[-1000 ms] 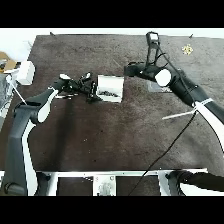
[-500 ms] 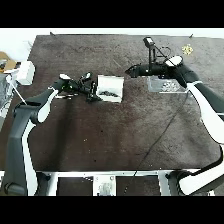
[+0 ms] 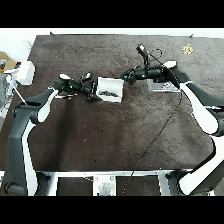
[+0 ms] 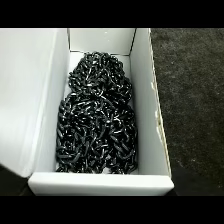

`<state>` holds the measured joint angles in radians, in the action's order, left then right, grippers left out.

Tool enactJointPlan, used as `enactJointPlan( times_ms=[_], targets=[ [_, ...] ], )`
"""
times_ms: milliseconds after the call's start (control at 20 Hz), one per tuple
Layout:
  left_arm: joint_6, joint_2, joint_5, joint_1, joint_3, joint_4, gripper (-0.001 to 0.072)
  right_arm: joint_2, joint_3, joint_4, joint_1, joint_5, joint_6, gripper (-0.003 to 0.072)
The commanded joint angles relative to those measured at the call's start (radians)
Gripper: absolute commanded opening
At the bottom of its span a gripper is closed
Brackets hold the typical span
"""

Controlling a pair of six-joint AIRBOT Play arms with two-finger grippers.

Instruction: Fold the box and place the chain.

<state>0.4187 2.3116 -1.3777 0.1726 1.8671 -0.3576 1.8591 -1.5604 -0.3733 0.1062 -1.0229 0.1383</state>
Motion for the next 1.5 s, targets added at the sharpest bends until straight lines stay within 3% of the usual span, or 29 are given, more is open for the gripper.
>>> enactJointPlan(
  times_ms=[0,250,400,500,550,600,1300,1350,1450],
  targets=[
    [0.0,0.001,0.0,-0.001,0.0,0.0,0.0226,-0.013,0.042,0.023,0.015,-0.045,-0.11,0.0184],
    [0.0,0.001,0.0,-0.001,0.0,0.0,0.0226,-0.146,0.233,0.035,0.062,0.084,-0.256,0.0185],
    [0.0,0.001,0.001,-0.001,0.0,0.0,0.0226,-0.156,0.292,0.061,0.089,0.107,-0.334,0.0187],
    [0.0,0.001,0.001,-0.001,0.0,0.0,0.0226,-0.14,0.295,0.073,0.105,0.111,-0.391,0.0191],
    [0.0,0.001,0.0,-0.001,0.0,0.0,0.0226,-0.138,0.295,0.085,0.112,0.113,-0.431,0.0309],
    [0.0,0.001,0.0,-0.001,0.0,0.0,0.0226,-0.138,0.295,0.096,0.119,0.12,-0.457,0.0325],
    [0.0,0.001,0.0,-0.001,0.0,0.0,0.0226,-0.073,0.257,0.127,0.152,0.231,-0.513,0.0322],
    [0.0,0.001,0.001,-0.001,0.0,0.0,0.0226,-0.071,0.243,0.127,0.152,0.237,-0.512,0.027],
    [0.0,0.001,0.001,-0.001,0.0,0.0,0.0226,-0.071,0.214,0.127,0.152,0.234,-0.508,0.0255]
  ],
)
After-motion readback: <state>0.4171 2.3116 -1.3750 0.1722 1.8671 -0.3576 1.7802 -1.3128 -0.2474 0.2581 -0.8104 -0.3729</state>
